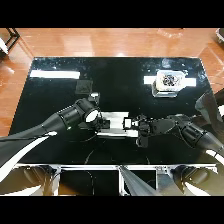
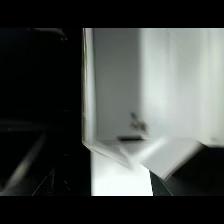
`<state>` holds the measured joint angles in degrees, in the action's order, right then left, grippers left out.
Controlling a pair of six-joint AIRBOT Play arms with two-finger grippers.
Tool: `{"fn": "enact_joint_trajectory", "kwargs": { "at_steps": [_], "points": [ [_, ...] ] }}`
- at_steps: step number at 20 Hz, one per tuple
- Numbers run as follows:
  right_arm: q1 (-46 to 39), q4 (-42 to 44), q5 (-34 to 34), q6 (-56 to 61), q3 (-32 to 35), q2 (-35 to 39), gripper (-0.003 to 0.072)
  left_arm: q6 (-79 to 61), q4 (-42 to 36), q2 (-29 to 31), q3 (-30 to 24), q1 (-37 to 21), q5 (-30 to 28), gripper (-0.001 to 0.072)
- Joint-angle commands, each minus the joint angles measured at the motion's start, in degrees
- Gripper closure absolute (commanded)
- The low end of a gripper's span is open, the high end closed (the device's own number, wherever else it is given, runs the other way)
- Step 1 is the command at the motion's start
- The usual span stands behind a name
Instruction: Fold the box and place the chain.
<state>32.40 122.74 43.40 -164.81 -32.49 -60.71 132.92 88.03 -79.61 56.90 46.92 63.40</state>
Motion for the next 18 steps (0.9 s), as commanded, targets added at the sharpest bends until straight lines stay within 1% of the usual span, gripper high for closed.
{"fn": "enact_joint_trajectory", "kwargs": {
  "at_steps": [1,4,8,10,12,13,14,16,17,18],
  "points": [
    [0.7,-2.6,-2.9,0.2,-0.3,0.3,-0.0017,-0.6,-0.1,0.0,-1.6,-0.4,-2.1,0.0687],
    [1.1,-2.3,-3.6,0.2,-0.3,-0.8,-0.0016,-0.7,0.0,0.0,-2.8,-0.5,-3.2,0.0686],
    [2.6,-1.3,-9.4,-0.1,-0.3,-2.2,-0.0017,-1.3,0.0,0.0,-2.8,-0.6,-3.1,0.0686],
    [2.6,-0.9,-9.6,-0.1,-0.3,-2.6,-0.0016,-1.3,0.0,0.0,-2.8,-0.6,-3.2,0.0686],
    [2.6,3.5,-8.4,-0.6,-0.3,-3.1,0.0149,-1.3,0.0,0.0,-2.8,-0.6,-3.2,0.0687],
    [2.7,5.1,-8.2,-1.5,-0.3,-3.5,0.0154,-1.3,0.0,0.0,-2.8,-0.6,-3.2,0.0687],
    [3.1,5.1,-8.3,-2.6,-0.3,-3.6,0.026,-1.3,0.0,0.0,-2.8,-0.6,-3.1,0.0687],
    [3.1,5.2,-8.1,-3.0,-0.3,-3.7,0.0276,-1.3,0.0,0.0,-2.8,-0.6,-3.1,0.0686],
    [3.1,5.2,-7.5,-3.0,-0.3,-3.8,0.0383,-1.3,0.0,0.0,-2.8,-0.6,-3.1,0.0686],
    [3.1,5.2,-6.8,-3.0,-0.3,-3.8,0.0402,-1.3,0.0,0.0,-2.8,-0.6,-3.1,0.0686]
  ]
}}
